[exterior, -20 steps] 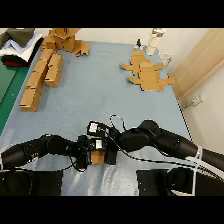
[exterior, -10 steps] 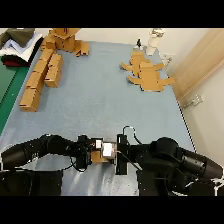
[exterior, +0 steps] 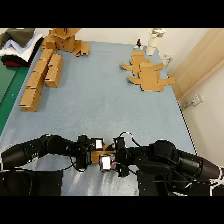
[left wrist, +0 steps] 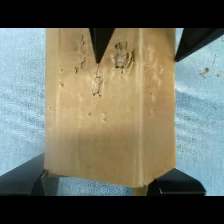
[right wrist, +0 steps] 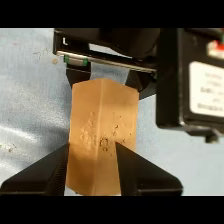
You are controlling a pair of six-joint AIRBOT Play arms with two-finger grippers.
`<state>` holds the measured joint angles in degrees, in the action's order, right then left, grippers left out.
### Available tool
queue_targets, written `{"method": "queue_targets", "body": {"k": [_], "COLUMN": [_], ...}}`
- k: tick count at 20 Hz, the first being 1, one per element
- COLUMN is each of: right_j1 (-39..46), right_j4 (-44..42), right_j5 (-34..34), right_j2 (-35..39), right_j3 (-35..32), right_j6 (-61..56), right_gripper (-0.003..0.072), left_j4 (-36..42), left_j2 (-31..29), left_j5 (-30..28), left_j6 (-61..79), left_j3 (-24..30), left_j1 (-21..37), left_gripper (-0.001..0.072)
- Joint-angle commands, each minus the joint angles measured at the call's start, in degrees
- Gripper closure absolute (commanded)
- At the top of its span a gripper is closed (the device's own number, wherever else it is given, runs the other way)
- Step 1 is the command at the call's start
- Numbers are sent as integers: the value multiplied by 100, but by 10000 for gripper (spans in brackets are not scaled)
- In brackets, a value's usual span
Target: Fold the box.
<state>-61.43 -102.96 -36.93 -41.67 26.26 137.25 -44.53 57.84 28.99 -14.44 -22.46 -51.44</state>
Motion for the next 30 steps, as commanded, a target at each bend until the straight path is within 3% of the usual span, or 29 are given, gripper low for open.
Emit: {"method": "queue_targets", "body": {"k": [1, 10, 13, 19, 26, 27, 29, 30], "right_j1": [-11, -9, -11, -11, -581, -643, -693, -693], "right_j4": [61, 291, 264, 393, 2354, 2459, 2494, 2487], "right_j5": [55, 356, 339, 345, 348, 348, 350, 345], "right_j2": [-15, -136, -240, -243, -254, -264, -264, -264], "right_j3": [-4, -4, -4, -15, -15, -15, -15, -15], "right_j6": [369, 382, 378, 105, -1801, -1915, -1976, -1978], "right_gripper": [226, 225, 109, 111, 115, 122, 238, 256], "left_j4": [-2, 0, -2, -2, -2, -2, -2, 0], "left_j2": [2, 2, 2, 2, 2, 2, 2, 2], "left_j5": [-2, -2, -2, -2, -2, -2, -4, -2], "left_j6": [2, 2, 0, 2, 2, 0, 2, 2], "left_j3": [2, 2, 2, 2, 2, 2, 2, 2], "left_j1": [0, 0, 0, 0, 0, 0, 0, 0], "left_gripper": [203, 203, 203, 202, 203, 202, 203, 203]}}
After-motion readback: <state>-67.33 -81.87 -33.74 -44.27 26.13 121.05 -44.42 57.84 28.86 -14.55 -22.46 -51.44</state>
